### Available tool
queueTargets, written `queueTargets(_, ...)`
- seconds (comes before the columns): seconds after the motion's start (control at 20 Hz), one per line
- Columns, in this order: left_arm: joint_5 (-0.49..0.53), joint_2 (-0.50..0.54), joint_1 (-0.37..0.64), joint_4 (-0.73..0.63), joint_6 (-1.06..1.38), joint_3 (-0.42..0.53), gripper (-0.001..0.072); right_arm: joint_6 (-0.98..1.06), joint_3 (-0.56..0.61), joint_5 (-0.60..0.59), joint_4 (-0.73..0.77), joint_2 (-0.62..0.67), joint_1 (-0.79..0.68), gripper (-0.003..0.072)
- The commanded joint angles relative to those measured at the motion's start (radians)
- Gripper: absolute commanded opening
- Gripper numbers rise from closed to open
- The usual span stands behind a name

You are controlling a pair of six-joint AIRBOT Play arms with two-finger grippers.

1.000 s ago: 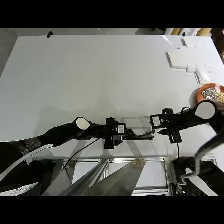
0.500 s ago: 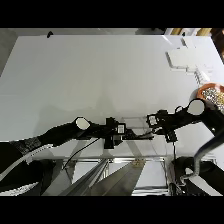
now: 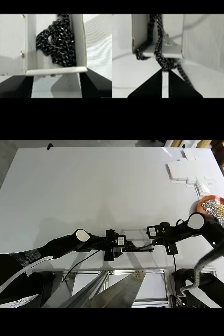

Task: Fold the box and place the chain.

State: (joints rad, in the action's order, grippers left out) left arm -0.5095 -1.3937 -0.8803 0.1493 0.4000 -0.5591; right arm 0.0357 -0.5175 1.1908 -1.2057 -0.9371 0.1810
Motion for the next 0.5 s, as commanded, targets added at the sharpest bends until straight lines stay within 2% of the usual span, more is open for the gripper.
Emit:
queueTargets(0.0, 0.000, 0.001, 0.000, 0.000, 0.000, 0.000, 0.0207, 0.095, 0.000, 0.006, -0.097, 0.099, 0.000, 0.0020)
queueTargets(0.2, 0.000, 0.001, 0.000, 0.000, 0.000, 0.000, 0.0207, 0.116, -0.003, 0.044, -0.064, 0.261, 0.000, 0.0020)
queueTargets(0.45, 0.000, 0.001, 0.000, 0.000, 0.000, 0.000, 0.0207, 0.114, -0.089, 0.024, 0.142, 0.414, 0.001, 0.0019)
